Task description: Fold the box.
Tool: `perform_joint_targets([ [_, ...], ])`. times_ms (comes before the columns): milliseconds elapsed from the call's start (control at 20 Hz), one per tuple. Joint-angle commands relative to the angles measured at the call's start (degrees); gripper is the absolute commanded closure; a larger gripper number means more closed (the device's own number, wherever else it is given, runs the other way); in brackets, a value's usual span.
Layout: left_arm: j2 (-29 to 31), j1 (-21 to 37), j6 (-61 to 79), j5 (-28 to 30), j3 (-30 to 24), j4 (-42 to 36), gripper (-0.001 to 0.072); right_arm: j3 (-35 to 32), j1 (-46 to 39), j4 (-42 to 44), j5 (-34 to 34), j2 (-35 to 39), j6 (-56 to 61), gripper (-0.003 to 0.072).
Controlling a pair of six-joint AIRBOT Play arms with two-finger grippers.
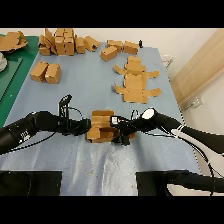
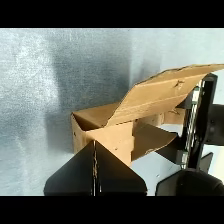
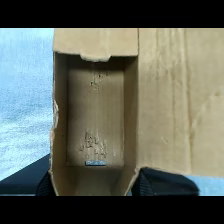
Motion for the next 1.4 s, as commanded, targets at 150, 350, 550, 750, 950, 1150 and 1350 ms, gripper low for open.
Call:
perform_joint_targets([
  [150,6.67,-0.17,-2.16,-2.1,1.25,3.91,0.0698,0.02,0.0,0.0,0.0,-0.02,0.0,0.0165],
  [350,9.4,4.13,-14.47,-11.19,0.57,19.04,0.0698,0.02,0.0,0.0,0.0,0.0,0.0,0.0165],
  [550,6.49,6.25,-19.5,-11.26,-2.86,21.38,0.0698,0.02,0.0,0.0,0.0,0.0,0.0,0.0166],
  [750,1.07,5.73,-19.56,-10.27,-3.58,20.02,0.0698,0.02,0.0,0.0,0.0,-0.02,0.0,0.0166],
  [950,0.07,3.72,-19.52,-9.25,-3.41,19.12,0.0698,0.02,0.0,0.0,0.0,0.0,0.0,0.0165],
  [1150,8.09,4.83,-21.9,-11.67,-0.81,23.28,0.0698,0.02,0.0,0.0,0.0,0.0,0.0,0.0166],
  [1350,14.34,10.19,-23.61,-23.23,-0.61,27.54,0.0698,0.02,0.0,0.0,0.0,0.0,0.0,0.0165],
])
